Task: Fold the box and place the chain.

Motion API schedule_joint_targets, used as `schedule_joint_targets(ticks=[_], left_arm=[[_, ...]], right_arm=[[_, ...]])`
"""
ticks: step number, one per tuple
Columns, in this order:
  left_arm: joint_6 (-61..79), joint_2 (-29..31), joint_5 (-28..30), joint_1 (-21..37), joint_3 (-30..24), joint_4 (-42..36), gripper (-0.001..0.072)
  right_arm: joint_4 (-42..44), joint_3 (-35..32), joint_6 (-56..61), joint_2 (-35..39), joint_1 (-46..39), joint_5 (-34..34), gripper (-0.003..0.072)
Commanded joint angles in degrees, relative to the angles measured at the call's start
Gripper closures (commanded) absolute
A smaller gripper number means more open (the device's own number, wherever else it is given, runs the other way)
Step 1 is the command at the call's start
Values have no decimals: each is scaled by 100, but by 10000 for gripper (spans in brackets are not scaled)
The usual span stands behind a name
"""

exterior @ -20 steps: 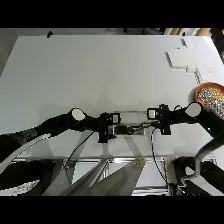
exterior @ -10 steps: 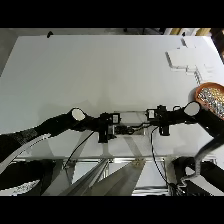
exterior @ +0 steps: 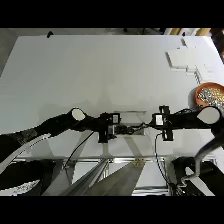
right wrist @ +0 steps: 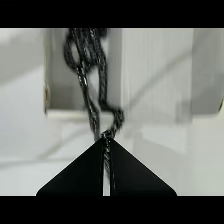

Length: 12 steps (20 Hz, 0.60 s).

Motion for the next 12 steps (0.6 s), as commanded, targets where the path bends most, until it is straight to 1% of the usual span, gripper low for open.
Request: schedule_joint_targets(ticks=[1,2,5,7,9,11,12], left_arm=[[2,2,0,2,7,0,537],[2,2,0,2,7,0,537],[2,2,0,2,7,0,537],[2,2,0,2,7,0,537],[2,2,0,2,7,0,537],[2,2,0,2,7,0,537],[2,2,-2,2,7,0,537]], right_arm=[[1008,-4,90,551,595,9,674],[1117,-2,190,531,918,-341,674],[1340,-2,450,269,2052,-1685,674],[1355,-2,553,-68,2651,-2315,673],[1344,-2,787,-424,2898,-2728,673],[1311,-2,841,-688,2900,-2859,666],[1250,-2,841,-723,2900,-2876,607]])
